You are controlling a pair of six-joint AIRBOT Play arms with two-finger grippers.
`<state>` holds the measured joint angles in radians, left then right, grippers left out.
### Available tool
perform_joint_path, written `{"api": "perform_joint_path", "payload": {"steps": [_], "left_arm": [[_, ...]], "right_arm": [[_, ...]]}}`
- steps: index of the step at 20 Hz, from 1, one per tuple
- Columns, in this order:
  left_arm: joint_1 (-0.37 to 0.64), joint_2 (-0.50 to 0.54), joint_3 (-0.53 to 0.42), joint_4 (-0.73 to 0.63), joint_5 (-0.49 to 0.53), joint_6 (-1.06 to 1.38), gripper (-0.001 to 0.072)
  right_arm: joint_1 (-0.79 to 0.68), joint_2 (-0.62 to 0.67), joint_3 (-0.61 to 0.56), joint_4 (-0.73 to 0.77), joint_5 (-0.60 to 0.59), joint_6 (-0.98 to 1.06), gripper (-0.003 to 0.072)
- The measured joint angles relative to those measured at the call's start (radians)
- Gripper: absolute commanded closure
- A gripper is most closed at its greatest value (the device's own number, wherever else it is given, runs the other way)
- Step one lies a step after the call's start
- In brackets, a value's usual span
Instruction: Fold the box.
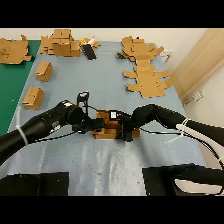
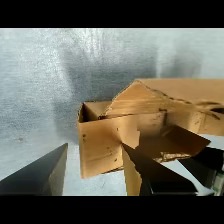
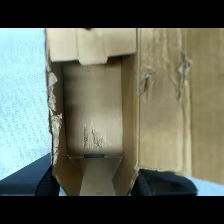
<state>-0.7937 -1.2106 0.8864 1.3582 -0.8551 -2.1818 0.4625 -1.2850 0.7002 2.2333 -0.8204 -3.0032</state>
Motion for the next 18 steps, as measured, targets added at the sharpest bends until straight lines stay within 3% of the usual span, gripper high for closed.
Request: {"api": "perform_joint_path", "payload": {"steps": [5,13,18], "left_arm": [[-0.035,-0.097,0.076,0.065,-0.089,-0.068,0.0186],[-0.048,-0.161,0.126,0.085,-0.117,-0.097,0.0188],[-0.048,-0.238,0.206,0.085,-0.180,-0.041,0.0189]], "right_arm": [[0.000,0.000,0.000,0.001,0.000,0.000,0.0187],[0.000,0.000,0.000,0.000,0.000,0.000,0.0187],[0.000,0.000,0.000,0.000,0.000,0.000,0.0187]]}}
